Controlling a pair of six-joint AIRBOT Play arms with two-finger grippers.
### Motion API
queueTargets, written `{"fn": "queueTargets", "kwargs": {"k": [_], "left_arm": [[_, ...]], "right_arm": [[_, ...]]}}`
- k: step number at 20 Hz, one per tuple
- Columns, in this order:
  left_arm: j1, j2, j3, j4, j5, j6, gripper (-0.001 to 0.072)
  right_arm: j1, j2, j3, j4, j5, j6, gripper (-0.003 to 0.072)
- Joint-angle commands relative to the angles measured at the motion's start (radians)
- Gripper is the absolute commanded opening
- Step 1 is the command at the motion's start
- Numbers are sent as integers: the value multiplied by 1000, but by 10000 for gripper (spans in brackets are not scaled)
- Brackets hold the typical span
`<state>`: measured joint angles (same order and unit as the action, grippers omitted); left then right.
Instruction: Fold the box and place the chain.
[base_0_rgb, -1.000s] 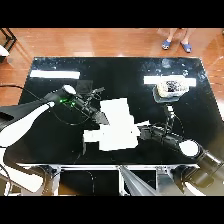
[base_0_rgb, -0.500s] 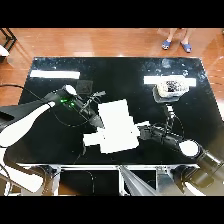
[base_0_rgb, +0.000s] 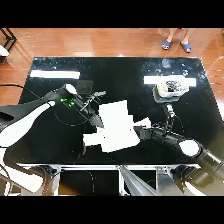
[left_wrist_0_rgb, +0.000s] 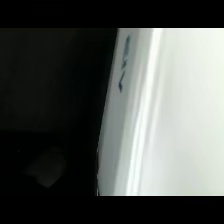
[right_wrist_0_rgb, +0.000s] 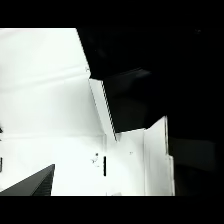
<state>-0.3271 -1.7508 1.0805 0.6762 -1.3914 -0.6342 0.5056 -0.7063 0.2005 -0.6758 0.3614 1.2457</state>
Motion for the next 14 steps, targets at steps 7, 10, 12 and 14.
{"fn": "queueTargets", "kwargs": {"k": [7,10,12,14], "left_arm": [[-32,204,-3,185,126,49,13],[-76,335,-100,170,288,205,13],[-80,397,-191,77,354,349,14],[-69,422,-260,21,372,470,16]], "right_arm": [[-333,1,304,-649,541,-15,701],[-388,1,330,-780,590,-15,700],[-397,1,330,-780,574,-17,701],[-397,1,330,-781,553,-81,701]]}}
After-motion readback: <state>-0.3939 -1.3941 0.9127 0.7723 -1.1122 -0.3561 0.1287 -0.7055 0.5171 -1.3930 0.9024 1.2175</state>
